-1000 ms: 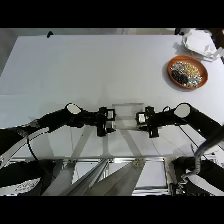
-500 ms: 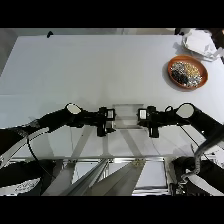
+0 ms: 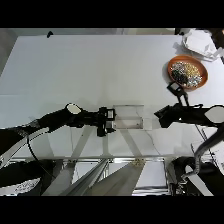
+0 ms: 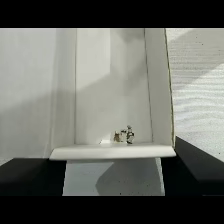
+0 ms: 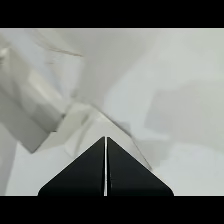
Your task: Fold the box and place the chain.
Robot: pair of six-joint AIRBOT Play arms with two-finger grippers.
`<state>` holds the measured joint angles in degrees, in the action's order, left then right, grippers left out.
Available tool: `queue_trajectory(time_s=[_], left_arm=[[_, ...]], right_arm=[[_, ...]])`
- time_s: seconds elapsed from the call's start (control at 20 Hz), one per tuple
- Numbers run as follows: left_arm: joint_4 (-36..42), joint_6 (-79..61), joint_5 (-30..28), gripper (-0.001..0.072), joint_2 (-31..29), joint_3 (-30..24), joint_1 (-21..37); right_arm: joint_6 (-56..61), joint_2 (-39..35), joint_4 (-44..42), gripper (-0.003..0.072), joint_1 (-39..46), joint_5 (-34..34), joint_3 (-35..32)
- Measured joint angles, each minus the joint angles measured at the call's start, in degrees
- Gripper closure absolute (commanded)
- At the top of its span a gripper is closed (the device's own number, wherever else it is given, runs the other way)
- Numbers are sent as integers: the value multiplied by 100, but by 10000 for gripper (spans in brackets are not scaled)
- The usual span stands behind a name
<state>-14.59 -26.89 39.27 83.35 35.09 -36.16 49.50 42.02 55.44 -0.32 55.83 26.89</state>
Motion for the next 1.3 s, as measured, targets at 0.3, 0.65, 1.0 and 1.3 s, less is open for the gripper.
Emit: queue_trajectory(time_s=[0.3, 0.65, 1.0, 1.3], left_arm=[[-2, -2, 2, 623, 0, 0, 0], [-2, -2, 2, 623, 0, 0, 0], [-2, -4, 2, 623, 0, 0, 0], [-4, -4, 4, 623, 0, 0, 0]], right_arm=[[2140, -46, 1335, 674, 570, 334, 0], [2369, 914, 1054, 674, 658, 348, 0], [2063, 1821, 361, 674, 664, 243, 0], [1810, 2140, -81, 674, 664, 411, 0]])
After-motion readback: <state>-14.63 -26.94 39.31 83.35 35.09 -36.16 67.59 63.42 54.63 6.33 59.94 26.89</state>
